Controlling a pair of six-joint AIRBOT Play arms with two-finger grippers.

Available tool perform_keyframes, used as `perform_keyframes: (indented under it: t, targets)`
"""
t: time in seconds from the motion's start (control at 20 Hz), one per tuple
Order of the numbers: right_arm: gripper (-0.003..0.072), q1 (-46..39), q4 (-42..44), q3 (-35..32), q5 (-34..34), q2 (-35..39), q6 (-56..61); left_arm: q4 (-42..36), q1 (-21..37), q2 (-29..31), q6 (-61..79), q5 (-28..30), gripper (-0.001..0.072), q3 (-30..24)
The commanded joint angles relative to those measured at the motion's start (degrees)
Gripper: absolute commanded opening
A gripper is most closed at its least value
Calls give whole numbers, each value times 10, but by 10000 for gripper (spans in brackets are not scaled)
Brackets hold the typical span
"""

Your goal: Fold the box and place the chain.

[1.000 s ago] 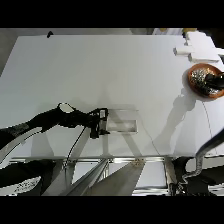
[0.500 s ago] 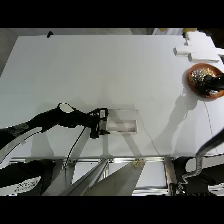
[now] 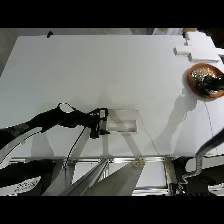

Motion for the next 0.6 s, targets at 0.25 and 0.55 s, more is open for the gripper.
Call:
perform_keyframes:
  t: [0.25, 0.55]
  targets:
    - [12, 0, 75, 0, 125, 204, -15, 0, 0, 0, 0, 0, 253, 0]
    - [12, 43, 196, 0, 220, 400, -48, 0, 0, 0, 0, 0, 253, 0]
